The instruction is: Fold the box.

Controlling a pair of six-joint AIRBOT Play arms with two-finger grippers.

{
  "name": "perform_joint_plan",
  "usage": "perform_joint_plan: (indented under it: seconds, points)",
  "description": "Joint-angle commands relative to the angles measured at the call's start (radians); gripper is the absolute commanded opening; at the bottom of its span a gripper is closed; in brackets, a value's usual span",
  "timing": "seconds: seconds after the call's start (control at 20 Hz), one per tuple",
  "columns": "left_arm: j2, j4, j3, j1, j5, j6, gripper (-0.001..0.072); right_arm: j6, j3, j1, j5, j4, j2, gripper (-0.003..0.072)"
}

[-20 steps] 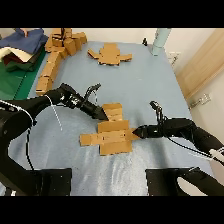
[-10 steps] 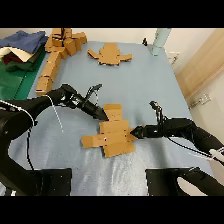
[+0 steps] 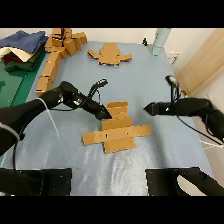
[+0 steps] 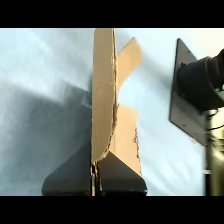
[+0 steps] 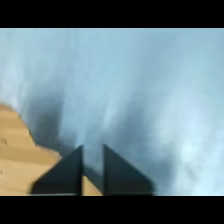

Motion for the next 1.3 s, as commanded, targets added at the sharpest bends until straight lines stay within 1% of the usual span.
perform_joint_plan:
  seconds: [0.0, 0.1, 0.25, 0.6, 0.7, 0.8, 0.95, 1.05, 1.1, 1.25]
  points:
    - [0.126, -0.143, -0.138, -0.070, 0.164, 0.291, 0.0004, 0.093, 0.074, -0.011, -0.002, -0.039, 0.002, 0.0012]
    - [0.172, -0.201, -0.228, -0.114, 0.275, 0.470, 0.0005, 0.094, 0.056, 0.006, 0.000, -0.025, 0.001, 0.0012]
    - [0.166, -0.205, -0.283, -0.151, 0.275, 0.541, 0.0007, 0.094, 0.029, 0.022, 0.001, 0.017, -0.010, 0.0012]
    - [0.152, -0.206, -0.280, -0.158, 0.277, 0.582, 0.0008, 0.093, 0.026, 0.042, 0.007, 0.033, -0.037, 0.0012]
    - [0.158, -0.209, -0.258, -0.158, 0.240, 0.567, 0.0009, 0.094, 0.026, 0.042, 0.006, 0.035, -0.038, 0.0012]
    - [0.159, -0.208, -0.232, -0.158, 0.172, 0.561, 0.0008, 0.094, 0.026, 0.042, 0.003, 0.035, -0.038, 0.0012]
    - [0.131, -0.205, -0.231, -0.140, 0.225, 0.561, 0.0009, 0.093, 0.026, 0.042, 0.000, 0.045, -0.037, 0.0012]
    - [0.100, -0.206, -0.231, -0.107, 0.216, 0.539, 0.0009, 0.093, 0.026, 0.042, 0.000, 0.058, -0.037, 0.0012]
    - [0.087, -0.205, -0.231, -0.093, 0.193, 0.536, 0.0009, 0.093, 0.026, 0.042, 0.000, 0.059, -0.038, 0.0012]
    - [0.068, -0.204, -0.231, -0.086, 0.179, 0.536, 0.0009, 0.093, 0.026, 0.042, 0.000, 0.059, -0.038, 0.0012]
